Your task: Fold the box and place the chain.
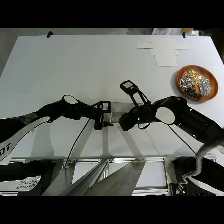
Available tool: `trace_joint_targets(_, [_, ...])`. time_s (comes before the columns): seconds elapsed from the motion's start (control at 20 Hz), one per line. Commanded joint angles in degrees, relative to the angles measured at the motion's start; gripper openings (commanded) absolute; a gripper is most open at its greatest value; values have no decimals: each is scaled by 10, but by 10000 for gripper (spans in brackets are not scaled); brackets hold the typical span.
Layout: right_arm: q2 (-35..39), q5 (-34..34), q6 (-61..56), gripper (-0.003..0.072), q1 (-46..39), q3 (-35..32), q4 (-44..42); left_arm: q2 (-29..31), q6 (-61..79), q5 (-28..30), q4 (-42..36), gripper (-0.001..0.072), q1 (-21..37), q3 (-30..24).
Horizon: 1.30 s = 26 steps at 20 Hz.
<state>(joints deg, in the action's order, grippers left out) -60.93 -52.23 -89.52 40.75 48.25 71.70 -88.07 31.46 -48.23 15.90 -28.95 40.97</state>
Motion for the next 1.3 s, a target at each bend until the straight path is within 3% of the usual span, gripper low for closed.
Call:
trace_joint_targets(0.0, [20, -51, 0, 232, -45, 50, 12, 0, 0, 0, 0, 30, 0, 0])
trace_joint_targets(0.2, [58, -104, 0, 147, -150, 97, 88, 0, 0, 0, 0, 30, 0, 0])
trace_joint_targets(0.3, [59, -129, 0, 13, -210, 97, 124, 0, 0, 0, 0, 30, 0, 0])
trace_joint_targets(0.6, [7, -124, 0, 17, -330, 63, 134, 0, 0, 0, 0, 30, 0, 0])
trace_joint_targets(0.65, [-8, -115, 1, 70, -332, 52, 137, 0, 0, 0, 0, 30, 0, 0])
trace_joint_targets(0.75, [-43, -98, 40, 491, -332, 29, 132, 0, 0, 0, 0, 30, 0, 0])
trace_joint_targets(0.8, [-62, -93, 43, 515, -332, 22, 131, 0, 0, 0, 0, 30, 0, 0])
trace_joint_targets(0.9, [-101, -90, 42, 394, -332, 16, 131, 0, 0, 0, 0, 30, 0, 0])
trace_joint_targets(1.25, [-173, -44, 8, 383, -286, 16, 129, 0, 0, 0, 0, 30, 0, 0])
